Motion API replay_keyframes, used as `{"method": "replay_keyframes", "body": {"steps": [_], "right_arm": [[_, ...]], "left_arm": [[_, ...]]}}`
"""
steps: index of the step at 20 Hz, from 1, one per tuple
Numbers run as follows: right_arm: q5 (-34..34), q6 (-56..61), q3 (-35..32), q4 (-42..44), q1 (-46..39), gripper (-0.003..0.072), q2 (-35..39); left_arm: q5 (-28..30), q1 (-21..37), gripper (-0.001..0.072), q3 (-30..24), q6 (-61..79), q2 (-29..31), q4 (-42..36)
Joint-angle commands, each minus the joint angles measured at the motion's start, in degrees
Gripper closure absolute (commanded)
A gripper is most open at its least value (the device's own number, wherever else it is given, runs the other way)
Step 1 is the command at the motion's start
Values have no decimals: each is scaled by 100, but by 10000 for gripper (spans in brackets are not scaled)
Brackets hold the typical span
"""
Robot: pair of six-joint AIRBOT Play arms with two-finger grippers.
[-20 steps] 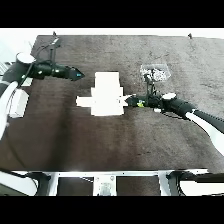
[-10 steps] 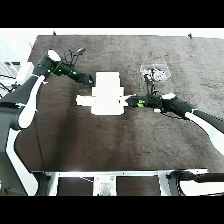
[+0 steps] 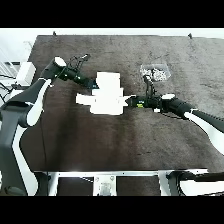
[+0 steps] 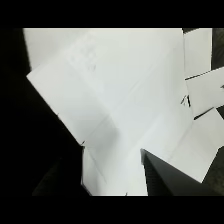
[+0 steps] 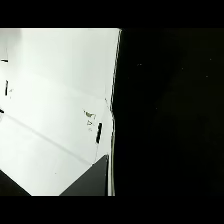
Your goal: Fold the box and place the chain.
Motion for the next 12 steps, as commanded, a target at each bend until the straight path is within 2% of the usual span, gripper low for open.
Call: {"method": "replay_keyframes", "body": {"steps": [1,4,5,6,7,11,12], "right_arm": [[9,-144,-2,0,7,680,-2],[9,-343,-2,0,4,680,2],[9,-343,-2,-2,4,680,2],[9,-343,-2,-2,4,680,2],[11,-365,-2,-2,7,680,2],[9,-385,-2,-4,4,680,2],[9,-387,-2,-7,4,680,2]], "left_arm": [[-17,2,143,7,186,-111,-225],[-79,2,146,7,326,-142,-426],[-101,4,184,7,365,-142,-468],[-162,4,185,7,376,-142,-468],[-238,4,238,7,422,-142,-468],[-522,4,245,7,623,-142,-468],[-503,4,280,7,673,-142,-476]]}}
